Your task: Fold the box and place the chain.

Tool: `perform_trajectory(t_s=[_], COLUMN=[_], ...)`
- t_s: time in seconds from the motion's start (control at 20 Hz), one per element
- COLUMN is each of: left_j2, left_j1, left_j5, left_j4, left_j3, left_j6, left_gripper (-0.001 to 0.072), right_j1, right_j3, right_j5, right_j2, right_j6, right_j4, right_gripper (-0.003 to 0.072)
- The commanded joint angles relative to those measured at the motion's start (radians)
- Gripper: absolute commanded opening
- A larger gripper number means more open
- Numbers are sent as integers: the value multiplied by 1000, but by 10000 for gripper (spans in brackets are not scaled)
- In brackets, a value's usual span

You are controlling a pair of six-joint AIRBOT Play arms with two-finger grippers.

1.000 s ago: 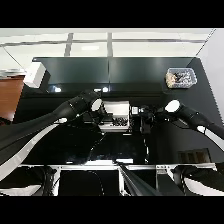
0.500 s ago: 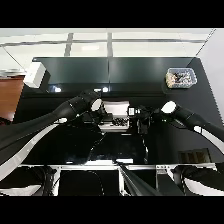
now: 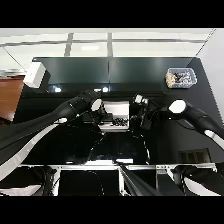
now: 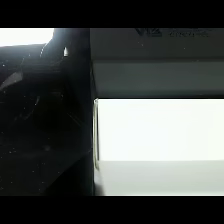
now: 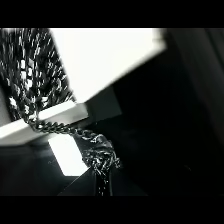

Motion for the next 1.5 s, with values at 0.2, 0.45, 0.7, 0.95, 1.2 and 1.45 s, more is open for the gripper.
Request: perform_trajectory(t_s=[0.2, 0.45, 0.7, 0.95, 1.2, 1.45], left_j2=[0, 0, 0, 12, 216, 458], left_j1=[1, 1, 1, -7, -26, 171], left_j5=[1, 2, -10, -40, -109, -204], left_j4=[0, 1, 0, -28, 97, 177], left_j3=[0, 0, 0, 17, 27, -138], left_j6=[0, 0, 0, -8, 124, 297], left_gripper=[29, 28, 28, 484, 526, 526], right_j1=[-16, 88, -56, -251, -302, -302], right_j3=[8, 8, 8, 8, 8, 8], right_j5=[220, 18, 98, 339, 410, 409], right_j2=[173, 151, 153, 153, 153, 153], right_j6=[410, 414, 432, 433, 436, 436], right_j4=[461, 588, 527, 468, 426, 425], right_gripper=[14, 396, 375, 375, 375, 375])
